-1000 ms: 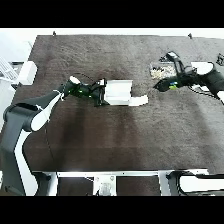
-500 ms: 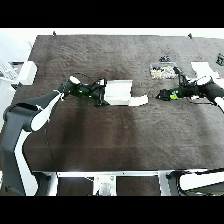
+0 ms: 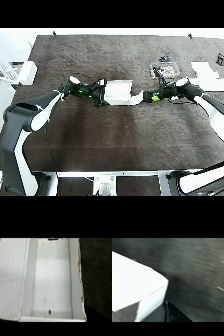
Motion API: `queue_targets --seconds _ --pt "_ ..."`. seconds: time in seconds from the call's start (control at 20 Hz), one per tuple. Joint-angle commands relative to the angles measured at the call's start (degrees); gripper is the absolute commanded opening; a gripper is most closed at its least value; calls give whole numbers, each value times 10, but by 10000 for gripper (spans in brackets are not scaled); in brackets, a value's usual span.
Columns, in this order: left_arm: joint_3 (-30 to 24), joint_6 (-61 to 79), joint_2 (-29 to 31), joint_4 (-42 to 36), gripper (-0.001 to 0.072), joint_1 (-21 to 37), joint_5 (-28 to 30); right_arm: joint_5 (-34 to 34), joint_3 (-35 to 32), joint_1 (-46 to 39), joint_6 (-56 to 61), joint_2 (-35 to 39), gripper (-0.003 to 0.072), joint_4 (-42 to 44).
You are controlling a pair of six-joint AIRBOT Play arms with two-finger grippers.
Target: Fold the box and place the chain.
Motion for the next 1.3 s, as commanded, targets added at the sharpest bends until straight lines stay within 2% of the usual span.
queue_targets --seconds 0.0,0.25,0.3,0.35,0.4,0.55,0.65,0.8,0.95,1.25 --pt "0 -2 0 0 357 0 0 5 21 25 12 -2 9 16" --pt "0 -2 0 0 357 0 0 10 40 24 24 10 11 14" --pt "0 -2 0 0 357 0 0 10 40 24 24 15 50 14" --pt "0 -2 0 0 357 0 0 11 40 24 24 18 185 14" --pt "0 -2 0 0 357 0 0 16 40 24 24 19 221 14" --pt "0 -2 0 0 357 0 0 19 39 29 24 18 226 15" --pt "0 -2 0 0 357 0 0 19 39 30 24 18 307 16" --pt "0 -2 0 0 357 0 0 20 39 33 24 18 311 18" --pt "0 -2 0 0 357 0 0 25 39 48 26 12 489 18" --pt "0 -2 0 0 357 0 0 25 40 58 27 11 489 19"
